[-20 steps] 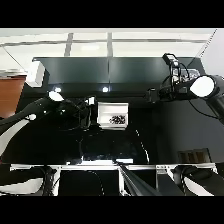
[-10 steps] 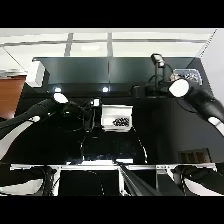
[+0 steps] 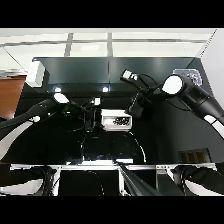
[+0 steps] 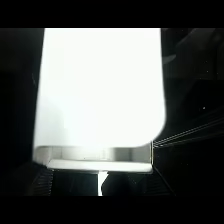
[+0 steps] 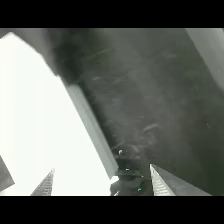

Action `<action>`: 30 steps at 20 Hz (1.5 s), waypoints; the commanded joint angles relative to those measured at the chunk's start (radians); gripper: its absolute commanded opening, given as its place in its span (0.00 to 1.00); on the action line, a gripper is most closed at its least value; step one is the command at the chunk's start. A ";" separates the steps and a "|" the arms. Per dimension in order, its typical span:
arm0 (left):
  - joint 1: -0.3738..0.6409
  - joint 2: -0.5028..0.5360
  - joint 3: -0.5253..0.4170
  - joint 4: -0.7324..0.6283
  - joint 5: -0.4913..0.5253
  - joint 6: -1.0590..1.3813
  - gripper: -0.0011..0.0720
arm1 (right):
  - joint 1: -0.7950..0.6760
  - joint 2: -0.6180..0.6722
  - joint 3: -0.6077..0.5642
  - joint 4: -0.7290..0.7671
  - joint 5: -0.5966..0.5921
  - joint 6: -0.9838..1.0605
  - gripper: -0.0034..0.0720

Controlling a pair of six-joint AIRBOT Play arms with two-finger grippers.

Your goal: Fold the box and place the chain.

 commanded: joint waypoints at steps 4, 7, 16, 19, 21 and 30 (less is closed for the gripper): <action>-0.001 -0.001 0.000 0.001 0.006 -0.002 0.65 | 0.026 0.005 -0.103 0.087 -0.043 -0.370 0.97; -0.001 -0.001 0.000 0.001 0.006 -0.002 0.65 | 0.037 0.000 -0.121 0.106 -0.078 -0.391 0.97; -0.001 -0.001 0.000 0.001 0.006 -0.002 0.65 | 0.039 -0.033 -0.121 0.169 -0.056 -0.410 0.34; -0.001 -0.001 0.000 0.001 0.006 -0.002 0.65 | 0.039 -0.033 -0.122 0.169 -0.055 -0.410 0.35; 0.000 -0.001 0.000 0.001 0.006 -0.002 0.65 | 0.039 -0.034 -0.126 0.170 -0.051 -0.410 0.35; 0.000 -0.001 0.000 0.001 0.006 -0.002 0.65 | 0.039 -0.034 -0.156 0.172 -0.042 -0.410 0.40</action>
